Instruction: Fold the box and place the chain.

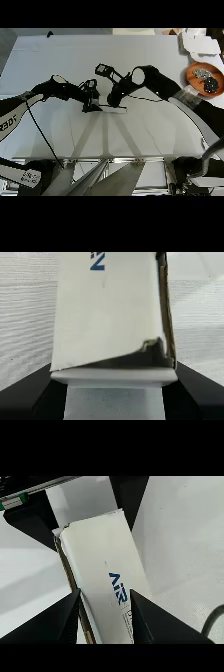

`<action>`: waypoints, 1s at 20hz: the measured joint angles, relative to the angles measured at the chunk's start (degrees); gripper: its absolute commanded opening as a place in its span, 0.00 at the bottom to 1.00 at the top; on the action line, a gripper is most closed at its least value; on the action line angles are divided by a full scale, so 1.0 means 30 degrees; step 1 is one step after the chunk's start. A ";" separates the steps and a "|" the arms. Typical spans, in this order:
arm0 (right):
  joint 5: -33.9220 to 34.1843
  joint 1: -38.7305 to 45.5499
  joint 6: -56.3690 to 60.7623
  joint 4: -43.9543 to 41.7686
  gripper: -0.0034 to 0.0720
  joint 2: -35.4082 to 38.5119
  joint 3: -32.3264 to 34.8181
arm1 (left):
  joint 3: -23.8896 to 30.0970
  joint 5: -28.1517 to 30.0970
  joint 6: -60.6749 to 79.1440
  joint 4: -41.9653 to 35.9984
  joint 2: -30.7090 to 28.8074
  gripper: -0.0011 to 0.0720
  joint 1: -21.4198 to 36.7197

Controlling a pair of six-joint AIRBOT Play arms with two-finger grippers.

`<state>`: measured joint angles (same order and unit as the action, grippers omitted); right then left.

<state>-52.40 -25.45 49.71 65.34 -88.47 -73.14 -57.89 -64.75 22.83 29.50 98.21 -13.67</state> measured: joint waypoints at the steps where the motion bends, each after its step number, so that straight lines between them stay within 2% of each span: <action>1: 0.0342 -0.0095 -0.0029 0.0153 0.42 0.0124 0.0146 | 0.0000 0.0007 0.0000 0.0015 0.0000 0.49 0.0000; 2: 0.0627 -0.0168 -0.0036 0.0291 0.35 0.0211 0.0270 | 0.0000 0.0007 0.0000 0.0022 0.0000 0.49 0.0000; 3: 0.0801 -0.0248 -0.0051 0.0379 0.33 0.0277 0.0350 | 0.0000 0.0007 0.0000 0.0022 0.0007 0.49 0.0000; 7: 0.1450 -0.0612 -0.0087 0.0525 0.36 0.0386 0.0831 | 0.0000 0.0000 0.0015 0.0029 0.0007 0.49 0.0007; 8: 0.1734 -0.0721 -0.0087 0.0561 0.39 0.0401 0.1042 | 0.0000 -0.0073 0.0029 0.0022 0.0007 0.49 0.0007; 9: 0.1953 -0.0831 -0.0095 0.0539 0.49 0.0423 0.1297 | 0.0000 -0.0117 0.0029 0.0036 0.0007 0.49 0.0000; 10: 0.2120 -0.0940 -0.0102 0.0554 0.53 0.0423 0.1537 | 0.0000 -0.0138 0.0029 0.0036 0.0007 0.49 0.0000; 13: 0.2455 -0.1115 -0.0109 0.0510 0.53 0.0466 0.1996 | 0.0007 -0.0117 0.0036 0.0073 0.0015 0.49 0.0000; 14: 0.2535 -0.1144 -0.0102 0.0510 0.61 0.0488 0.2076 | 0.0007 -0.0109 0.0036 0.0080 0.0015 0.49 0.0000; 15: 0.2601 -0.1173 -0.0095 0.0510 0.74 0.0532 0.2142 | 0.0007 -0.0124 0.0036 0.0066 0.0015 0.49 0.0000; 16: 0.2601 -0.1188 -0.0095 0.0597 0.82 0.0597 0.2186 | 0.0007 -0.0160 0.0044 0.0036 0.0015 0.49 -0.0007; 19: 0.2739 -0.1217 -0.0087 0.0605 0.80 0.1086 0.2244 | 0.0000 -0.0153 0.0044 0.0015 0.0015 0.49 -0.0007; 20: 0.2718 -0.1217 -0.0087 0.0605 0.72 0.1319 0.2266 | 0.0000 -0.0138 0.0044 0.0007 0.0015 0.49 -0.0007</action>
<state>-44.25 -29.10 49.45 67.16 -84.51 -66.35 -57.89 -65.17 22.96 29.52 98.26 -13.69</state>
